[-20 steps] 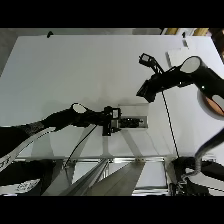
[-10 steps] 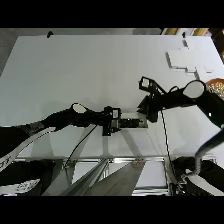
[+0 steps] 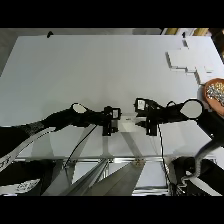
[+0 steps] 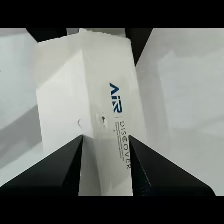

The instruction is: Fold the box and place the chain.

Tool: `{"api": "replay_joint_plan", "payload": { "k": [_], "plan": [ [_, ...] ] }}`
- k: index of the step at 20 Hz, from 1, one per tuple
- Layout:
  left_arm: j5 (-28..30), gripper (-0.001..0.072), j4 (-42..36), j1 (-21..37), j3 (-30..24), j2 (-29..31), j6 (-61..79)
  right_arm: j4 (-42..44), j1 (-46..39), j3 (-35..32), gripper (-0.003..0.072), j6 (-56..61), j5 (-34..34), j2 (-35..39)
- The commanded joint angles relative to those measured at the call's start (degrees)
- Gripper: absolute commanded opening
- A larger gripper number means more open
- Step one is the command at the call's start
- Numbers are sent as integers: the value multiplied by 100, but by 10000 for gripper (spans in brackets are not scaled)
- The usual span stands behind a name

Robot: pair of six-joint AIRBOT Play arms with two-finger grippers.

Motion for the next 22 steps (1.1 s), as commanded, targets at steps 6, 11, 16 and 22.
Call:
{"api": "replay_joint_plan", "payload": {
  "k": [6,11,16,22],
  "plan": [
    [2,13,0,4,2,4,2,-219,192,-24,318,-286,293,37],
    [0,13,0,4,2,2,0,-321,459,-24,318,-282,24,39],
    [0,13,0,4,2,4,2,-767,459,-24,293,-229,-389,39],
    [0,13,0,4,2,4,2,-706,459,-24,218,-227,-382,42]
  ]
}}
